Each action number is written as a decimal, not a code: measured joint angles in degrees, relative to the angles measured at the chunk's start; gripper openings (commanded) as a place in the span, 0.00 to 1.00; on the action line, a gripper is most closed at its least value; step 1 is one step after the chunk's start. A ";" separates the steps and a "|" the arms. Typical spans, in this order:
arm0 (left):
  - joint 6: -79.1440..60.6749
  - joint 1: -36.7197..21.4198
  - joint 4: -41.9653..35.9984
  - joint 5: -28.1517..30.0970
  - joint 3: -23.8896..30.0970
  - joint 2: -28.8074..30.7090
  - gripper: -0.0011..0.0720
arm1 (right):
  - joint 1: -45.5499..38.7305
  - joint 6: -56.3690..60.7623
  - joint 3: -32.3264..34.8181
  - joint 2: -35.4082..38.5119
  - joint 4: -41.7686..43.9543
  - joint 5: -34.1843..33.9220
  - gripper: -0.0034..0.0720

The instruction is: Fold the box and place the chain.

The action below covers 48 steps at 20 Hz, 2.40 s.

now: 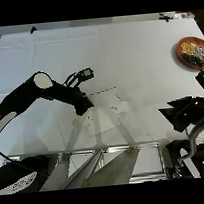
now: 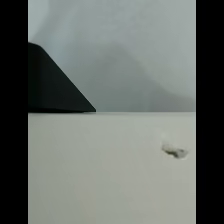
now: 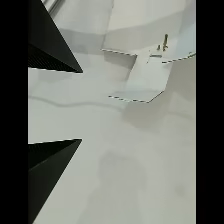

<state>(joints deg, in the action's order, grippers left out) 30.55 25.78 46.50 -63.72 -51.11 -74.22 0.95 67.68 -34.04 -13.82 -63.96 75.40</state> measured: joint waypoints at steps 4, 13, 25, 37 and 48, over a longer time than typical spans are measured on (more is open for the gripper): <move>-14.14 0.02 -4.81 0.87 0.02 -1.75 0.02 | 0.00 0.02 0.00 0.00 -0.07 -1.81 0.66; -31.87 0.02 -11.78 5.53 0.00 -4.94 0.02 | 0.00 2.45 0.00 0.00 -0.11 -2.89 0.66; -37.79 0.79 -10.19 11.39 0.02 -8.17 0.02 | 0.00 2.82 0.00 0.00 -0.35 -2.97 0.66; -37.27 4.13 -8.61 17.31 0.02 -10.56 0.02 | 0.00 2.84 0.00 0.00 -0.74 -2.99 0.66; -30.53 4.20 -10.25 20.87 0.00 -11.56 0.02 | 0.00 2.82 0.00 0.00 -1.88 -2.99 0.66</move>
<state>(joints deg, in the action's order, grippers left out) 0.01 29.98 36.25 -42.85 -51.11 -85.78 0.95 70.50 -34.04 -13.82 -65.84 72.40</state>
